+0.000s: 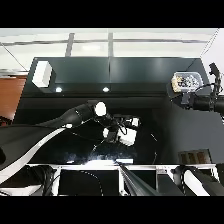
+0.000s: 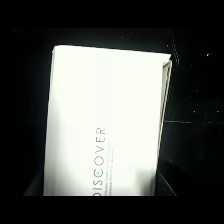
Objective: Fold the box and place the chain.
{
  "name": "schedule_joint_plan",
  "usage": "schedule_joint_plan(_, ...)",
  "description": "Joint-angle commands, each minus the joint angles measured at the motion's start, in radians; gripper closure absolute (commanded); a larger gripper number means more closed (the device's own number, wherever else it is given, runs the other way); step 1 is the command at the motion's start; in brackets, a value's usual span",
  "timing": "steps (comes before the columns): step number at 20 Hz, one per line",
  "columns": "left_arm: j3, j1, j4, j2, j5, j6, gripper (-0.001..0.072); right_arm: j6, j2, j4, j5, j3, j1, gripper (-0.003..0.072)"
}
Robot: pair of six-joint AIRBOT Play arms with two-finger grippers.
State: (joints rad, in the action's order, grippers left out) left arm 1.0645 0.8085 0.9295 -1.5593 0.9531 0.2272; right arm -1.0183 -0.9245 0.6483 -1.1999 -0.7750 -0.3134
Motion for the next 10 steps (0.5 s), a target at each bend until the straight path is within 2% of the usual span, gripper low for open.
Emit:
schedule_joint_plan(1, 0.001, -0.025, 0.101, 0.053, 0.006, 0.144, 0.0376, -0.007, 0.001, 0.000, -0.003, -0.001, 0.000, 0.0669)
schedule_joint_plan(3, 0.001, -0.094, 0.217, 0.104, 0.036, 0.319, 0.0375, -0.007, 0.001, -0.001, -0.004, -0.001, 0.000, 0.0669)
schedule_joint_plan(5, 0.000, -0.208, 0.336, 0.147, 0.086, 0.545, 0.0361, -0.007, 0.001, 0.000, -0.003, -0.001, 0.000, 0.0669)
schedule_joint_plan(7, 0.000, -0.357, 0.452, 0.181, 0.166, 0.758, 0.0354, -0.007, 0.001, 0.000, -0.003, -0.001, 0.000, 0.0669)
schedule_joint_plan(10, 0.000, -0.618, 0.495, 0.197, 0.306, 0.929, 0.0354, -0.006, 0.001, 0.000, 0.001, -0.001, 0.000, 0.0669)
